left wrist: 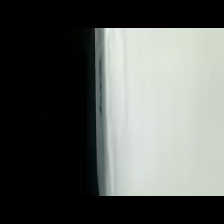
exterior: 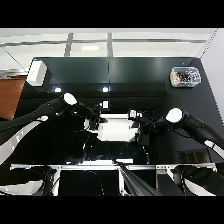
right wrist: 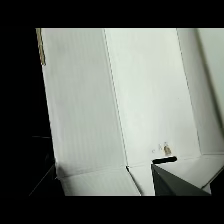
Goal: Fold the box and place the chain.
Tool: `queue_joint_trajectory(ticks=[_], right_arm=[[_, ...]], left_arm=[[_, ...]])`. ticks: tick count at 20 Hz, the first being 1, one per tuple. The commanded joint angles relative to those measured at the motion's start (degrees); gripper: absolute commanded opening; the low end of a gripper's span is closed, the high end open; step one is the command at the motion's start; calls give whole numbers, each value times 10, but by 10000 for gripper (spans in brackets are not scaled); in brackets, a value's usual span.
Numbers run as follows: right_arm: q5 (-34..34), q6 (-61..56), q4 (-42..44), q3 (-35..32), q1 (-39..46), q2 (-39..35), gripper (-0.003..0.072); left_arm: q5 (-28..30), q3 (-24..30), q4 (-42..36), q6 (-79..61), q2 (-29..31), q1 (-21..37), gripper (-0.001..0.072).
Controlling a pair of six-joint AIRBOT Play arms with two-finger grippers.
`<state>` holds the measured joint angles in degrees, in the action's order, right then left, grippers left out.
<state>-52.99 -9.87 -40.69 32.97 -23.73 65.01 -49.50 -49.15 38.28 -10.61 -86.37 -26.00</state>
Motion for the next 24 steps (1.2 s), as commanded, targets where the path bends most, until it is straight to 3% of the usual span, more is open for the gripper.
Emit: queue_joint_trajectory(ticks=[1, 5, 10, 16, 24], right_arm=[[-20, 12, -1, 0, -5, 0, 703], [-14, 11, -66, 0, -49, 0, 702], [126, 9, -79, 2, -78, 0, 702], [124, -21, -78, 16, -44, -37, 702], [125, 18, -68, 16, -9, -27, 702]], left_arm=[[0, 0, 0, 0, 0, 0, 24], [0, 0, 0, 0, 0, 0, 24], [0, 0, 0, 0, 0, 0, 24], [0, 0, 0, 0, 0, 0, 24], [0, 0, 0, 0, 0, 0, 24]])
